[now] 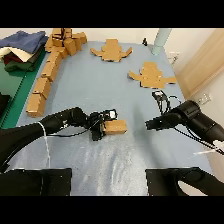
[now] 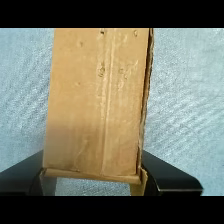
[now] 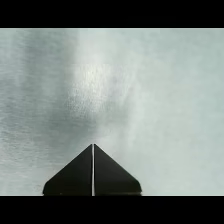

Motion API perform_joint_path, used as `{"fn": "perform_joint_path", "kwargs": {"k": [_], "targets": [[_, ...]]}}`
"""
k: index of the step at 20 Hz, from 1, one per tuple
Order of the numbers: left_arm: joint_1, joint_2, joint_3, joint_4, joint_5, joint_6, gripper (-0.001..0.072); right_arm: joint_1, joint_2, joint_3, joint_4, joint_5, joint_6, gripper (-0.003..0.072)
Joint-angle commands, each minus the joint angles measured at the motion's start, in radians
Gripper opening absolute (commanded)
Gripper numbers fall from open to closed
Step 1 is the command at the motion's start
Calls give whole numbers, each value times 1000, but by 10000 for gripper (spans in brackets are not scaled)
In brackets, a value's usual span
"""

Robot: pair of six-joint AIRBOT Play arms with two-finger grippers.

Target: Fold the box.

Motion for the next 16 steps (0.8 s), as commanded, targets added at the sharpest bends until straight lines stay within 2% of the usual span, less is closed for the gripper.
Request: {"fn": "perform_joint_path", "kwargs": {"k": [1, 5, 8, 13, 16], "targets": [[-1, 0, 1, -1, 1, 0, 440, -29, -13, 0, 90, -41, 80, 6], [2, 22, 1, 1, -13, -33, 440, -29, -13, 0, 172, -47, 80, 6], [27, 113, 1, 53, -69, -180, 440, -29, -13, 0, 171, -47, 80, 6], [168, 300, 0, 178, -177, -414, 440, -29, -13, 0, 171, -47, 80, 6], [283, 391, -5, 358, -294, -646, 440, -29, -13, 0, 171, -47, 80, 6]]}}
